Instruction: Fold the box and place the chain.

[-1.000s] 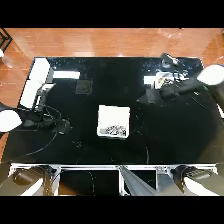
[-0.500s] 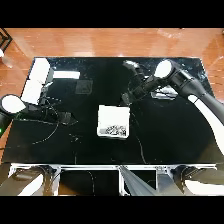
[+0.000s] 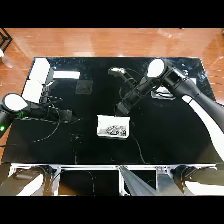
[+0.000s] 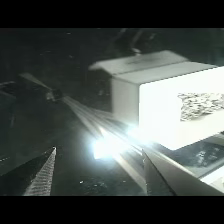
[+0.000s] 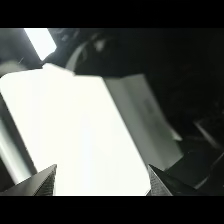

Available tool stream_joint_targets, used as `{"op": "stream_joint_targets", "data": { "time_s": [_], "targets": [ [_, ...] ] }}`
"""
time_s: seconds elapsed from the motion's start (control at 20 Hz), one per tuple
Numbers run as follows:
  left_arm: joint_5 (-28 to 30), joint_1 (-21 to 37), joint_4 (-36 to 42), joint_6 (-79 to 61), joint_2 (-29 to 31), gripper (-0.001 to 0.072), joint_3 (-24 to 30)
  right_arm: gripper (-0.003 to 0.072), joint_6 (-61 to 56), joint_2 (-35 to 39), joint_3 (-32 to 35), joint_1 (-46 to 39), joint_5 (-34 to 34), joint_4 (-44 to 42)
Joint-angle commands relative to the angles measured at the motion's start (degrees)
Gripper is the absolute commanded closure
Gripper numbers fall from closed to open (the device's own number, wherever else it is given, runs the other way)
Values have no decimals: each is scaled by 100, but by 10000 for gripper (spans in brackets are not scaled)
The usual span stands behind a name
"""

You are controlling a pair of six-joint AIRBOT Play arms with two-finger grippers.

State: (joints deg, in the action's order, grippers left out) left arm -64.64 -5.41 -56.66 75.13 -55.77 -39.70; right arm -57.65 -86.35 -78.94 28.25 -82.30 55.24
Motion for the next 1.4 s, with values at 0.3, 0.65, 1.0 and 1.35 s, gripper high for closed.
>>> {"op": "stream_joint_targets", "data": {
  "time_s": [0.3, 0.65, 1.0, 1.35],
  "targets": [
    [9, 9, 210, -7, -7, 74, 2, -19, 177, -2, -74, 592, -131, 981],
    [24, 37, 186, 140, -7, 74, 0, -19, 173, 7, -31, 634, -195, 992],
    [-31, 463, 168, 330, -7, 74, 0, -18, 175, 273, 439, 925, 22, 1366],
    [35, 531, 164, 332, -7, 74, 2, -19, 98, 275, 481, 1637, 518, 2138]
  ]
}}
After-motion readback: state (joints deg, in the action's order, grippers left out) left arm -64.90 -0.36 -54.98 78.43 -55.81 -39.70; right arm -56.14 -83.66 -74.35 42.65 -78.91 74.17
